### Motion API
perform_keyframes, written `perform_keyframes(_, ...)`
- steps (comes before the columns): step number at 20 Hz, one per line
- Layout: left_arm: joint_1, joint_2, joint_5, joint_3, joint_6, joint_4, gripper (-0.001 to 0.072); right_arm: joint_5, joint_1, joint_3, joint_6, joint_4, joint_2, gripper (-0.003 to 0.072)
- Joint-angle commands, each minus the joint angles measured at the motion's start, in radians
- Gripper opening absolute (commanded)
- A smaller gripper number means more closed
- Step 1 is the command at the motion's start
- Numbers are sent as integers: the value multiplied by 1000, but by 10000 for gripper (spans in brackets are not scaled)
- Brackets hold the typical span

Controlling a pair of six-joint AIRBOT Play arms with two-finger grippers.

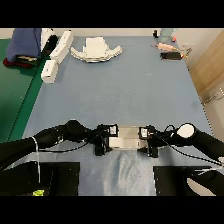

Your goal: Fold the box.

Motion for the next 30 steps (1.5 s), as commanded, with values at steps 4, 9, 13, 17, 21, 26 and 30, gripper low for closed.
perform_keyframes(4, 0, 0, 2, 1, 0, 0, 515, 1, 0, 0, 0, 0, 0, 584)
perform_keyframes(9, 0, 0, 2, 1, 0, 0, 515, 25, 0, 2, 49, -8, 1, 720)
perform_keyframes(13, 0, 0, 2, 1, 0, 0, 514, 29, -2, 8, 97, -17, 14, 720)
perform_keyframes(17, 0, 0, 2, 1, 0, 0, 515, 92, -3, 9, 284, -158, 124, 720)
perform_keyframes(21, 0, 0, 2, 1, 0, 0, 515, 124, -3, 9, 437, -291, 301, 720)
perform_keyframes(26, 0, 0, 2, 1, 0, 0, 514, 156, -3, 9, 707, -260, 504, 720)
perform_keyframes(30, 0, 0, 2, 1, 0, 0, 515, 155, -3, 8, 1233, -1, 605, 720)
